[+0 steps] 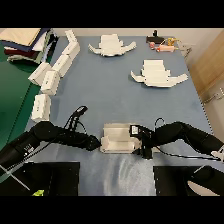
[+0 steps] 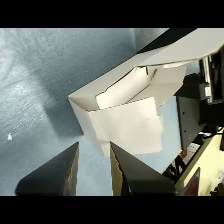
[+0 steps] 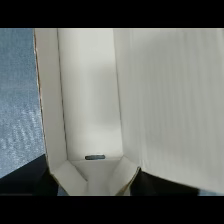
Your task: Fold the box.
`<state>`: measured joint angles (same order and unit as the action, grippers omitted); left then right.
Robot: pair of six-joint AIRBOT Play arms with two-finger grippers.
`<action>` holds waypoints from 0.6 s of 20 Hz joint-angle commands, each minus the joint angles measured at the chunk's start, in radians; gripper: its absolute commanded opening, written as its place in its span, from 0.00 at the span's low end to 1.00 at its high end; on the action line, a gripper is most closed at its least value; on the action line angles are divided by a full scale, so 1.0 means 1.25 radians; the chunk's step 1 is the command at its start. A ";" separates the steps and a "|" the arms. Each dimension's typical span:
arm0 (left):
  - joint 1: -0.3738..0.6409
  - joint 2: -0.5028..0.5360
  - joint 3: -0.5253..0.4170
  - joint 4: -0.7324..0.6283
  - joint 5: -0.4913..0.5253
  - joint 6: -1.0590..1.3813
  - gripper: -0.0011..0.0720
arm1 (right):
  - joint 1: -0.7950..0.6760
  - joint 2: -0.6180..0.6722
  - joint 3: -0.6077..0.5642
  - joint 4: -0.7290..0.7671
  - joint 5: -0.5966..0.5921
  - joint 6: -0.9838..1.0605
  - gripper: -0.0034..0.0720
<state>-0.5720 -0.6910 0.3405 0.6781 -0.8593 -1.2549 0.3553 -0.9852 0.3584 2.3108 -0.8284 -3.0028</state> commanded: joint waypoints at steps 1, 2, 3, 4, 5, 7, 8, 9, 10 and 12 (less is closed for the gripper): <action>-0.001 -0.001 0.018 -0.021 -0.015 -0.014 0.41 | 0.001 0.000 0.000 0.000 0.000 0.000 0.73; -0.002 -0.001 0.018 -0.031 -0.016 -0.014 0.42 | 0.001 0.000 0.000 0.000 0.000 0.000 0.73; -0.002 -0.001 0.018 -0.034 -0.019 -0.014 0.42 | 0.001 0.000 0.000 0.000 0.000 0.000 0.73; -0.002 -0.001 0.018 -0.035 -0.019 -0.015 0.42 | 0.001 0.000 0.000 0.000 0.000 0.000 0.73; -0.002 -0.001 0.018 -0.037 -0.019 -0.014 0.42 | 0.001 0.000 0.000 0.000 0.000 0.000 0.73; -0.002 -0.001 0.018 -0.045 -0.002 -0.014 0.42 | 0.001 0.000 0.000 0.000 0.000 0.000 0.73; -0.002 -0.001 0.018 -0.061 0.004 -0.014 0.42 | 0.001 0.000 0.000 0.000 0.000 0.000 0.73; -0.003 -0.001 0.018 -0.069 0.000 -0.014 0.43 | 0.001 0.000 0.000 0.000 0.000 0.000 0.73; -0.009 -0.001 0.018 -0.065 -0.005 -0.014 0.44 | 0.001 0.000 0.000 0.000 0.000 0.000 0.73; -0.034 -0.002 0.018 -0.044 -0.002 -0.016 0.44 | 0.001 0.000 0.000 0.000 0.000 0.000 0.73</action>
<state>-0.5907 -0.6922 0.3618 0.6140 -0.8650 -1.2728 0.3553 -0.9852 0.3584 2.3108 -0.8284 -3.0032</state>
